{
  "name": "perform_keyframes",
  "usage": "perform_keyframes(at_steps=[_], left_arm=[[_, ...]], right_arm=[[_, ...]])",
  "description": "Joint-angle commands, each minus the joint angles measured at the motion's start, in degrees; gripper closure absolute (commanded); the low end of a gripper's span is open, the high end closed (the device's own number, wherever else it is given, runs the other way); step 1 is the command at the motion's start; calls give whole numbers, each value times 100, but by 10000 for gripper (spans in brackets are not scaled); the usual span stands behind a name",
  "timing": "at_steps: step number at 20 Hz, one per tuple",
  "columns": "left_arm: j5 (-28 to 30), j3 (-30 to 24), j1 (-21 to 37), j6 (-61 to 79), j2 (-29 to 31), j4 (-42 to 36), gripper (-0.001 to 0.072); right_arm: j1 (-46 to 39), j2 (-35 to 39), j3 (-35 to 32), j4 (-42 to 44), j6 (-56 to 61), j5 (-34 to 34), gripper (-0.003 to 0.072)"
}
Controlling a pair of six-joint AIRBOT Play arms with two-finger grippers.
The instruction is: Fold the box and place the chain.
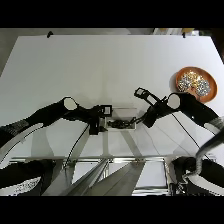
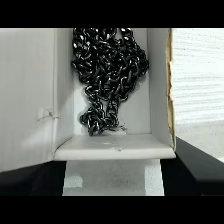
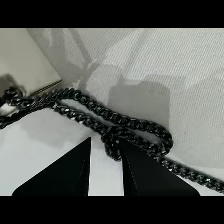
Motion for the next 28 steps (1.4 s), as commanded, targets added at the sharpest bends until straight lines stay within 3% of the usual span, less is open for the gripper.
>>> perform_keyframes(at_steps=[1,4,6,7,9,18,23,28], left_arm=[[0,-2,0,2,-2,2,600],[0,-2,0,2,-2,2,600],[0,-2,0,2,-2,2,600],[0,-2,0,2,-2,2,600],[2,-2,0,2,-2,2,600],[0,-2,0,2,-2,2,600],[2,-2,0,2,-2,2,600],[0,-2,0,2,-2,0,600]], right_arm=[[13,-164,-4,-15,376,-142,486],[13,-361,-2,-17,684,-87,494],[13,-382,-2,-39,682,-37,540],[13,-380,-2,-44,667,26,646],[13,-254,-2,-66,675,153,668],[13,1878,0,-28,951,684,669],[13,2857,2,1318,892,426,669],[28,2953,2,3530,-87,151,669]])
